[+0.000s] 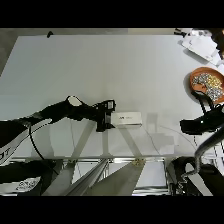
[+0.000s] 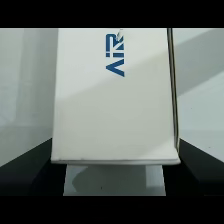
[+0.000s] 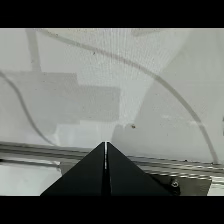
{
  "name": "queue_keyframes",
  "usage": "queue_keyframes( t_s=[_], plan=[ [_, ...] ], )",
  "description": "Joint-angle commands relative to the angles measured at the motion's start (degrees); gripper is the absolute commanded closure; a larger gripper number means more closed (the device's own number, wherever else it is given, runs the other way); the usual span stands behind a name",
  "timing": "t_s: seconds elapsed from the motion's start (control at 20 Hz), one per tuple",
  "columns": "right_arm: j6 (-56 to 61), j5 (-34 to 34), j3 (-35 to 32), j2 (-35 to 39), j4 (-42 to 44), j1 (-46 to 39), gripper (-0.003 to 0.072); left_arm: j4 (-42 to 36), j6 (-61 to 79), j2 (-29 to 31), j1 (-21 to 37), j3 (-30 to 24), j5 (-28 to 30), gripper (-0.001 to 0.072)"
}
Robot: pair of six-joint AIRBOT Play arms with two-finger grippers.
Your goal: Fold the box and place the chain.
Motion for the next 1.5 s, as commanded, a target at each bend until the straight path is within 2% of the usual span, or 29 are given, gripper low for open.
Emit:
queue_keyframes(
  t_s=[0.0,0.05,0.25,0.35,0.45,0.55,0.7,0.8,0.95,1.1,1.2,1.45],
  plan=[
    [0.1,-0.6,0.0,0.0,0.4,0.0,0.0679,-0.7,-0.6,2.7,0.1,0.1,-0.2,0.0706],
    [0.1,-1.1,0.0,0.0,0.4,0.0,0.0679,-0.7,-1.8,4.0,0.2,0.1,1.2,0.0706],
    [0.0,-2.1,0.0,0.0,0.5,0.0,0.0679,0.8,-12.6,11.4,1.6,0.1,13.2,0.0706],
    [-0.1,-2.1,0.0,0.0,0.4,0.0,0.0679,5.9,-20.7,16.1,4.4,0.1,18.5,0.0706],
    [-0.1,-2.6,0.0,0.0,0.4,0.0,0.0679,14.3,-30.7,20.6,8.6,0.1,21.4,0.0706],
    [-0.1,-3.4,0.0,0.0,0.5,0.0,0.0679,25.3,-42.9,24.7,14.8,0.1,20.6,0.0706],
    [-0.1,-4.0,0.0,0.0,0.4,0.0,0.0679,43.5,-60.0,28.2,26.1,0.1,14.4,0.0706],
    [-0.5,-4.8,0.0,0.0,0.5,0.0,0.0679,50.7,-69.3,28.3,33.8,0.0,13.1,0.0706],
    [-0.5,-5.9,0.0,0.0,0.5,0.0,0.0679,53.0,-76.6,28.2,45.3,0.0,10.7,0.0706],
    [-0.5,-6.8,0.0,0.0,0.4,0.0,0.0679,53.4,-77.4,27.3,53.2,0.0,8.4,0.0706],
    [-0.5,-6.9,0.0,0.0,0.5,0.0,0.0679,53.6,-77.4,25.0,55.2,0.0,5.6,0.0706],
    [-0.5,-7.0,0.0,0.0,0.7,0.0,0.0679,53.6,-77.4,17.5,55.0,0.0,-0.7,0.0706]
  ],
)
